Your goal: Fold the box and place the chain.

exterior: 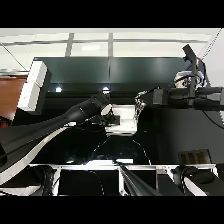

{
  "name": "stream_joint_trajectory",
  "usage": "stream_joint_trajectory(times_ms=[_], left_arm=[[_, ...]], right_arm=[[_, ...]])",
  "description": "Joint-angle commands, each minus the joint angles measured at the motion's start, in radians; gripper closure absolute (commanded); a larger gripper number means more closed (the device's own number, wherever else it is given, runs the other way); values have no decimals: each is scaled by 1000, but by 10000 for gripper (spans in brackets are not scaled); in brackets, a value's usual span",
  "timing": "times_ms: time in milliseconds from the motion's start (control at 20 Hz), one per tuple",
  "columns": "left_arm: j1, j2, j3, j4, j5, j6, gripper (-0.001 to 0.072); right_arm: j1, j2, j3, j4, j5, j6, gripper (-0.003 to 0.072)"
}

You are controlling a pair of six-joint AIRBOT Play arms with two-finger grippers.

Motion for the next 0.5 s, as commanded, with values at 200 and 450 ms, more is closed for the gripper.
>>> stream_joint_trajectory(times_ms=[200, 450], left_arm=[[1, 0, 0, 0, 0, 0, 682], [1, 0, 0, 0, 0, 0, 682]], right_arm=[[11, -10, 70, -3, 41, -6, 671], [11, -10, 193, -30, 96, -9, 671]])
